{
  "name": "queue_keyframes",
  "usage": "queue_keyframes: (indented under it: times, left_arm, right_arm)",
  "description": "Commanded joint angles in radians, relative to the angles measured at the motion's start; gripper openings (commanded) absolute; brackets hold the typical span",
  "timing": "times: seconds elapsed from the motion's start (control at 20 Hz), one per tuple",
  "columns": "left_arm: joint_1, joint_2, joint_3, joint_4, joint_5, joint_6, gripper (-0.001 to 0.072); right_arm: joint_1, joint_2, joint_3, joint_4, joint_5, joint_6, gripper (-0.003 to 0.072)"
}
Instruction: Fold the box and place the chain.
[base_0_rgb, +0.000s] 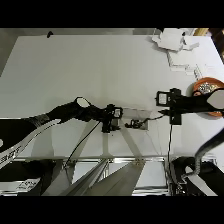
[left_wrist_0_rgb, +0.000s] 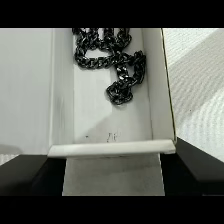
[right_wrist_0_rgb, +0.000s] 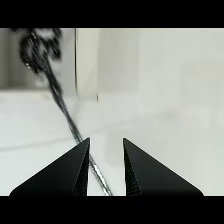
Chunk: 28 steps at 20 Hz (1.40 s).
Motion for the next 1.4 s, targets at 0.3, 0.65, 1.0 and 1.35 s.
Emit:
queue_keyframes:
  times: [0.3, 0.65, 1.0, 1.35]
  left_arm:
    - [0.000, 0.000, 0.000, 0.000, 0.000, 0.000, 0.0504]
    - [0.000, 0.000, 0.000, 0.000, 0.000, 0.000, 0.0504]
    - [0.000, 0.000, 0.000, 0.000, 0.000, 0.000, 0.0504]
    - [0.000, 0.000, 0.000, 0.000, 0.000, 0.000, 0.0504]
  right_arm:
    - [-0.204, -0.258, -0.001, -0.081, -0.084, -0.134, 0.0219]
    - [-0.204, -0.423, -0.001, -0.113, -0.110, -0.168, 0.0219]
    - [-0.204, -0.446, -0.001, -0.112, -0.108, -0.187, 0.0174]
    - [-0.203, -0.409, -0.001, -0.109, -0.023, -0.185, 0.0022]
